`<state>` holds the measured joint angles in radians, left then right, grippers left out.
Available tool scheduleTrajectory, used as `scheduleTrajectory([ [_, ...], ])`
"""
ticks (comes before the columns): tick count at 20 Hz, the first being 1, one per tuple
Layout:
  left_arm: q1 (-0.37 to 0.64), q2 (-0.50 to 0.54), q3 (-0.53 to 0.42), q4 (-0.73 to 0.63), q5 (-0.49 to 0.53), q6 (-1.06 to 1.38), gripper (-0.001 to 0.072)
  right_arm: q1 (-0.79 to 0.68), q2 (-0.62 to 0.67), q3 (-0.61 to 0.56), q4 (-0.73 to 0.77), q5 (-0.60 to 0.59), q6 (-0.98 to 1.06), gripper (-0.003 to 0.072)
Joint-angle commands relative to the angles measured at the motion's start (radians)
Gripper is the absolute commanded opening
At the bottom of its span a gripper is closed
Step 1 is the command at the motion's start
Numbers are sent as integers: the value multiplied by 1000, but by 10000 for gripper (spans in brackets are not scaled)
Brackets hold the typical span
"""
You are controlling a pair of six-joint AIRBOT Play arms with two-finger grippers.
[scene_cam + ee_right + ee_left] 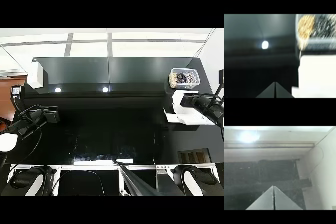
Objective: Fold the box and place the chain.
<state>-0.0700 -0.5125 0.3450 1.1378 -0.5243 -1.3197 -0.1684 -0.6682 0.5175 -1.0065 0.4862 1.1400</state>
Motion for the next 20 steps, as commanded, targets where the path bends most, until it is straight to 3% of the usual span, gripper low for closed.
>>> scheduleTrajectory([
  [1, 1, -3, -1, 0, 58, 0, 28, 1, 0, 0, 39, -119, 0, 11],
  [4, 0, -53, -1, -2, 248, 0, 29, 1, 0, 0, 66, -117, 1, 12],
  [5, 0, -80, -1, -16, 321, 0, 94, 1, 0, 0, 93, -113, 1, 12],
  [7, 0, -151, 1, -69, 469, -1, 720, 1, 0, 0, 134, -110, 0, 12],
  [11, 4, -297, 56, -64, 509, 15, 710, 1, 0, 0, 206, -19, 1, 14],
  [12, 3, -330, 82, -62, 484, 15, 710, 1, 0, 0, 216, 10, 1, 79],
  [13, 3, -364, 113, -50, 448, 15, 710, 1, 0, 0, 231, 33, 1, 427],
  [14, 3, -392, 145, -39, 396, 15, 711, 1, -1, 0, 245, 51, 1, 720],
  [17, 6, -462, 296, 6, 52, 5, 711, -3, -3, 0, 240, 130, 1, 720],
  [20, 37, -498, 438, 8, -253, -5, 711, -106, -66, 29, 63, 137, 73, 720],
])
